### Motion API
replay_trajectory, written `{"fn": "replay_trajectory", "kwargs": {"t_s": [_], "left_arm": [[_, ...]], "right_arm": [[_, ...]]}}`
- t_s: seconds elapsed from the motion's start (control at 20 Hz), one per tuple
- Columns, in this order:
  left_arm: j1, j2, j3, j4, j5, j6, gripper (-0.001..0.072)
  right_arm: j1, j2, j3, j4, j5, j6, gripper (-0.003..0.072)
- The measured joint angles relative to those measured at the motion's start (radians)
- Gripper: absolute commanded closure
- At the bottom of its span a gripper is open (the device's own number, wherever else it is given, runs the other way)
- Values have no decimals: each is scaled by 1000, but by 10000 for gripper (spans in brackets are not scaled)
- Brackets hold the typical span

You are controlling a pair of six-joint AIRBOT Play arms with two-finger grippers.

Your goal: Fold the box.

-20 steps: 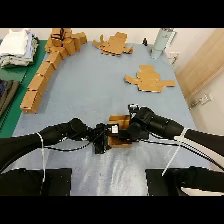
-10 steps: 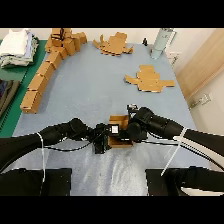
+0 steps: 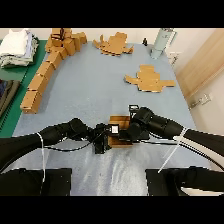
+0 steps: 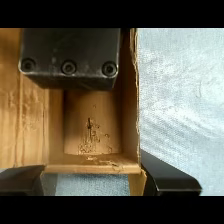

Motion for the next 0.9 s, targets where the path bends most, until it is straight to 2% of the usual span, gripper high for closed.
{"fn": "replay_trajectory", "kwargs": {"t_s": [0.3, 0.55, 0.6, 0.7, 0.85, 0.9], "left_arm": [[0, 0, 0, 0, 0, -1, 288], [0, 0, 0, 0, 0, -1, 288], [0, 0, 0, 0, 0, -1, 288], [0, 0, 0, 0, 0, -1, 288], [0, 0, 0, 0, 0, -1, 287], [0, 0, 0, 0, 0, -1, 288]], "right_arm": [[0, 17, 3, 16, 1, -15, 163], [-2, 112, 25, 26, -26, -17, 196], [-5, 135, 28, 27, -43, -18, 292], [-10, 177, 32, 24, -60, -17, 328], [-22, 227, 35, 3, -88, -17, 548], [-35, 236, 35, -12, -109, -17, 676]]}}
